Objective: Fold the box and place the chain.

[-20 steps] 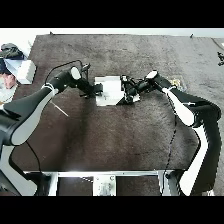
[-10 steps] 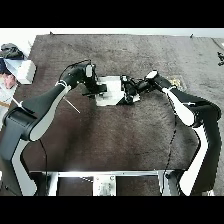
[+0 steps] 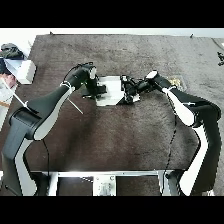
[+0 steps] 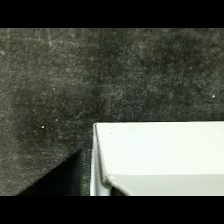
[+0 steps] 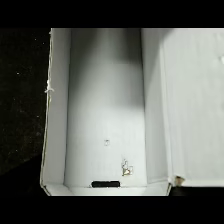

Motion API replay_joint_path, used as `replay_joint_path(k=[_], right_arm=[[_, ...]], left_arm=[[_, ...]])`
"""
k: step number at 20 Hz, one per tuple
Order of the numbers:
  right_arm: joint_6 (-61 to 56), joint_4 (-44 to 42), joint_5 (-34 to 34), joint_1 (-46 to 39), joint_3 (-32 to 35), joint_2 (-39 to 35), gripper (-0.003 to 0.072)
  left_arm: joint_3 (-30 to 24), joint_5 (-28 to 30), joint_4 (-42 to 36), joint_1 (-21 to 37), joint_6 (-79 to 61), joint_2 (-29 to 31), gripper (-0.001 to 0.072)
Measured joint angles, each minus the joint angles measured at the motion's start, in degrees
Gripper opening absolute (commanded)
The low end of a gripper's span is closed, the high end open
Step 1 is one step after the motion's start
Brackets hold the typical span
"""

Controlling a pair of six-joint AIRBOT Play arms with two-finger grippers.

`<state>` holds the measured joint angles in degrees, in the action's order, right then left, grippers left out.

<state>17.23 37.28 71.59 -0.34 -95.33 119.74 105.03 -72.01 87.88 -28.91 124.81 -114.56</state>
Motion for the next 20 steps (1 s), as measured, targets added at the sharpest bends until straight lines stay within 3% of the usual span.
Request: replay_joint_path(k=[9,11,16,17,18,20], right_arm=[[0.00,0.00,0.00,0.00,0.00,0.00,0.0431],[0.02,0.00,0.02,0.00,0.00,0.00,0.0431],[0.00,0.00,0.00,0.00,0.00,0.00,0.0431],[0.02,0.00,-0.02,0.00,0.02,0.00,0.0431],[0.11,0.00,-0.04,0.00,0.00,0.00,0.0431],[0.11,0.00,-0.07,0.00,0.00,0.00,0.0431]], left_arm=[[0.70,-1.42,1.77,-0.81,-0.46,-1.44,0.0163],[1.09,-1.18,1.97,-1.03,-0.94,-1.62,0.0011],[1.49,-1.11,2.95,-1.18,-2.27,-1.75,0.0014],[1.51,-1.11,3.06,-1.18,-2.47,-1.75,0.0196],[1.53,-1.11,3.45,-1.18,-2.91,-1.75,0.0325],[1.55,-1.36,3.17,-1.05,-3.93,-1.62,0.0330]])
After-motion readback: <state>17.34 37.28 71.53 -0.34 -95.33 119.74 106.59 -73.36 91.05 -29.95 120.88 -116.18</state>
